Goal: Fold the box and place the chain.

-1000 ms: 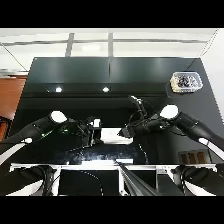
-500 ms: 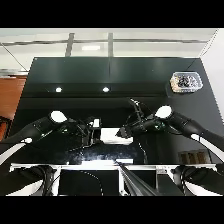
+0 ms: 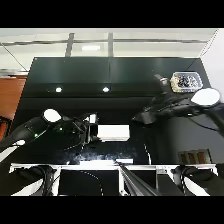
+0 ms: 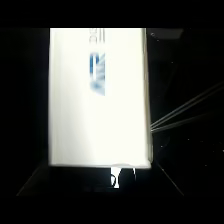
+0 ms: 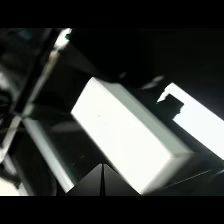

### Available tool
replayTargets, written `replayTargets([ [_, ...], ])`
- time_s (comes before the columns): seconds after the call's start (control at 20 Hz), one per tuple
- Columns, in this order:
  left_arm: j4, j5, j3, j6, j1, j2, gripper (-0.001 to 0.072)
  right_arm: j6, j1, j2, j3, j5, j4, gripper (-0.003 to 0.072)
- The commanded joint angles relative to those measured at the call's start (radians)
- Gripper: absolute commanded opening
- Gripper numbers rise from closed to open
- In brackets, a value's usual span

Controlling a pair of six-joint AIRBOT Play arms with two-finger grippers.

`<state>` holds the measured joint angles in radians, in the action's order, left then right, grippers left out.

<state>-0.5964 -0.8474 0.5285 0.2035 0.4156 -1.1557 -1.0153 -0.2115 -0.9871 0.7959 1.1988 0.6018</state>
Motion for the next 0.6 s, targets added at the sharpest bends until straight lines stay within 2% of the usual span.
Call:
replayTargets([
  [0.0, -0.062, -0.016, 0.002, -0.116, -0.044, 0.062, 0.0714, -0.035, 0.165, 0.098, 0.014, 0.081, 0.084, 0.001],
  [0.15, -0.156, -0.085, 0.003, -0.206, -0.048, 0.134, 0.0714, -0.035, 0.237, 0.107, 0.014, 0.118, 0.087, 0.001],
  [0.3, -0.078, -0.073, 0.039, -0.267, 0.009, 0.157, 0.0713, -0.032, 0.243, 0.107, 0.014, 0.076, 0.092, 0.001],
  [0.4, -0.068, 0.006, 0.092, -0.383, 0.084, 0.121, 0.0712, -0.032, 0.243, 0.107, 0.014, 0.058, 0.091, 0.001],
  [0.55, -0.068, 0.055, 0.177, -0.39, 0.193, -0.001, 0.0712, -0.032, 0.243, 0.107, 0.014, 0.052, 0.091, 0.001],
])
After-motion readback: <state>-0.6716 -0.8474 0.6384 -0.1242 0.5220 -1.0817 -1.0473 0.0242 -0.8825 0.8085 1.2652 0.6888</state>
